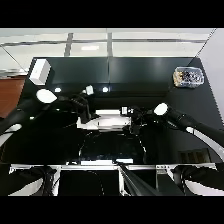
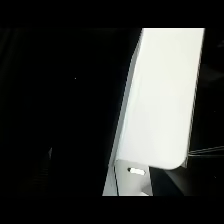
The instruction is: Fold the box and place the chain.
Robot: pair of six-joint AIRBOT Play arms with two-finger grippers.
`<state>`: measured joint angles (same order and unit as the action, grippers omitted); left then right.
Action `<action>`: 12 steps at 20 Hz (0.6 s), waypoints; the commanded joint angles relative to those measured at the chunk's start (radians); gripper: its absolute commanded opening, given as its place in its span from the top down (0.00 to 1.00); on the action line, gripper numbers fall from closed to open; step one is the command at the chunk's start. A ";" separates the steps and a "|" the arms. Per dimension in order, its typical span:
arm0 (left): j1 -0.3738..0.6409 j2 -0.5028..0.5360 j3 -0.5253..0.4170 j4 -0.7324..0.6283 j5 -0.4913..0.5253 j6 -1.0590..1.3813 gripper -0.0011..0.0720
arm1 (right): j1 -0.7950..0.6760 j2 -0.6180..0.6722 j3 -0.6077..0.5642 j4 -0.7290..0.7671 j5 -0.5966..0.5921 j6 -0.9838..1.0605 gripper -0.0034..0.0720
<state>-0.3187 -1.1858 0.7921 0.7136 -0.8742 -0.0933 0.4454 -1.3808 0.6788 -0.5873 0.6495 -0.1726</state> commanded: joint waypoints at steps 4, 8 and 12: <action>0.078 0.129 -0.008 0.134 -0.412 -0.577 0.08 | 0.000 0.000 0.000 -0.001 0.000 0.000 0.40; 0.006 0.125 -0.093 0.053 -0.435 -0.697 0.95 | 0.000 0.000 0.000 0.000 0.001 0.000 0.78; -0.100 0.125 -0.145 -0.090 -0.074 -0.687 0.95 | 0.000 0.000 0.000 0.000 0.001 0.000 0.79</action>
<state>-0.3580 -1.0634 0.6796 0.7132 -1.1557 -0.7399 0.4454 -1.3808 0.6788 -0.5877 0.6498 -0.1726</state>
